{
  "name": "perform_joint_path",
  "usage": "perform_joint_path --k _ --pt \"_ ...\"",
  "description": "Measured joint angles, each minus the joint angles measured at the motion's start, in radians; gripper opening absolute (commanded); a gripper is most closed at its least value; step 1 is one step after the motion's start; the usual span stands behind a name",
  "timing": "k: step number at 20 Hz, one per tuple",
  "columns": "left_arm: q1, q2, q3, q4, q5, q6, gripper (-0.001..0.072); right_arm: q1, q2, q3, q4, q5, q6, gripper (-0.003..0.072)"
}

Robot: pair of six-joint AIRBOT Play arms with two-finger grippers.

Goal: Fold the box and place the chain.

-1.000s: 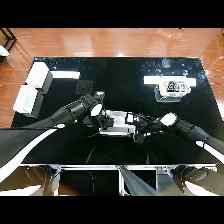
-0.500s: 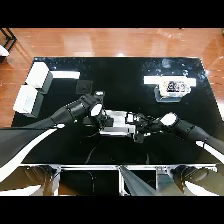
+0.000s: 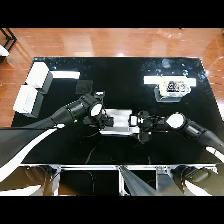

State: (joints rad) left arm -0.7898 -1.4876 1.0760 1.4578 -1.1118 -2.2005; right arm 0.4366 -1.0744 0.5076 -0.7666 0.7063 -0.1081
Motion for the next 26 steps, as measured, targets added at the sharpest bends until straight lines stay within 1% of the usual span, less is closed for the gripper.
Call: perform_joint_path --k 2,5,7,11,12,13,22,26 --pt "0.000 0.000 0.000 0.000 -0.004 0.000 0.0017 -0.011 0.021 0.000 -0.065 0.021 0.021 0.0698" --pt "0.000 0.000 0.000 0.001 -0.005 -0.002 0.0017 -0.019 0.027 -0.001 -0.091 0.047 0.031 0.0696" --pt "0.000 0.000 0.000 0.011 -0.015 -0.005 0.0017 -0.016 0.018 -0.001 -0.082 0.054 0.031 0.0464" --pt "0.000 0.000 0.000 0.019 -0.026 -0.006 0.0017 0.021 -0.006 -0.001 -0.038 0.047 0.029 0.0464" --pt "0.000 0.000 0.000 0.021 -0.026 -0.006 0.0017 0.033 -0.011 -0.001 -0.026 0.040 0.027 0.0317" --pt "0.000 0.000 0.000 0.023 -0.027 -0.006 0.0017 0.043 -0.014 -0.001 -0.014 0.029 0.026 0.0237" --pt "0.000 0.000 0.000 0.025 -0.028 -0.008 0.0017 0.070 -0.024 -0.001 0.060 0.003 0.099 0.0233" --pt "0.000 0.000 0.000 0.023 -0.024 -0.013 0.0017 0.071 -0.042 -0.001 0.134 -0.024 0.113 0.0233"
